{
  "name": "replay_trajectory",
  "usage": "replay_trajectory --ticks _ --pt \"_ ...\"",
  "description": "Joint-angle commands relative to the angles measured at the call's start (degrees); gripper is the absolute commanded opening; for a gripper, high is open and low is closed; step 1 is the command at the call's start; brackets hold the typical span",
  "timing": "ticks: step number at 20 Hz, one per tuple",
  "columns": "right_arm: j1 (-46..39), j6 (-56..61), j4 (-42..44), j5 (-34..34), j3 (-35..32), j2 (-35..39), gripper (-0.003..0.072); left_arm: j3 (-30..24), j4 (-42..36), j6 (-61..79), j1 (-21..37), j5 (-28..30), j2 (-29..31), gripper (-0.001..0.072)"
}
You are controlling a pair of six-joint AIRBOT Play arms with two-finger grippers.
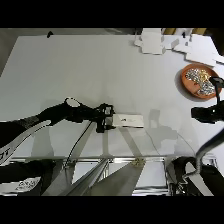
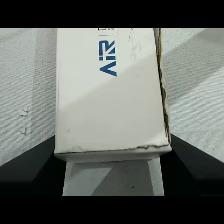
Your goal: Fold the box and place the chain.
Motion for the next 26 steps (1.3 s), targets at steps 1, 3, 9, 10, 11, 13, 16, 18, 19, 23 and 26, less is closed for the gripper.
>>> replay_trajectory --ticks 1,3,9,10,11,13,16,18,19,23,26 --pt "-0.1 0.0 0.0 0.1 0.0 0.0 0.0023 0.0 -2.4 0.1 0.0 0.1 0.0 0.0426" --pt "-0.1 0.0 0.0 0.1 0.0 0.0 0.0023 0.0 -3.1 0.0 0.1 -0.3 0.9 0.0409" --pt "-0.1 0.0 0.0 0.0 0.0 0.0 0.0023 0.0 0.9 -9.2 4.0 5.1 11.6 0.0056" --pt "-0.1 0.0 0.0 0.0 0.0 0.0 0.0023 0.0 4.5 -13.1 5.3 6.0 13.5 0.0056" --pt "-0.1 0.0 0.0 0.0 0.0 0.0 0.0023 0.0 9.9 -18.5 7.1 7.0 15.5 0.0057" --pt "-0.1 0.0 0.0 0.0 0.0 0.0 0.0023 0.0 20.8 -29.3 12.3 8.5 18.4 0.0056" --pt "-0.1 0.0 0.0 0.0 0.0 0.0 0.0023 0.0 31.6 -43.3 23.2 9.1 20.8 0.0002" --pt "-0.1 0.0 0.0 0.0 0.0 0.0 0.0023 0.0 41.8 -49.3 31.3 9.2 21.0 0.0002" --pt "-0.1 0.0 0.0 0.0 0.0 0.0 0.0023 0.0 46.3 -52.7 34.8 9.3 21.0 0.0002" --pt "-0.1 0.0 0.0 0.0 0.0 0.0 0.0023 0.0 53.0 -64.1 46.0 8.7 21.0 0.0002" --pt "-0.1 0.0 0.0 0.0 0.0 0.0 0.0023 0.0 53.4 -70.7 50.4 5.6 21.0 0.0087"
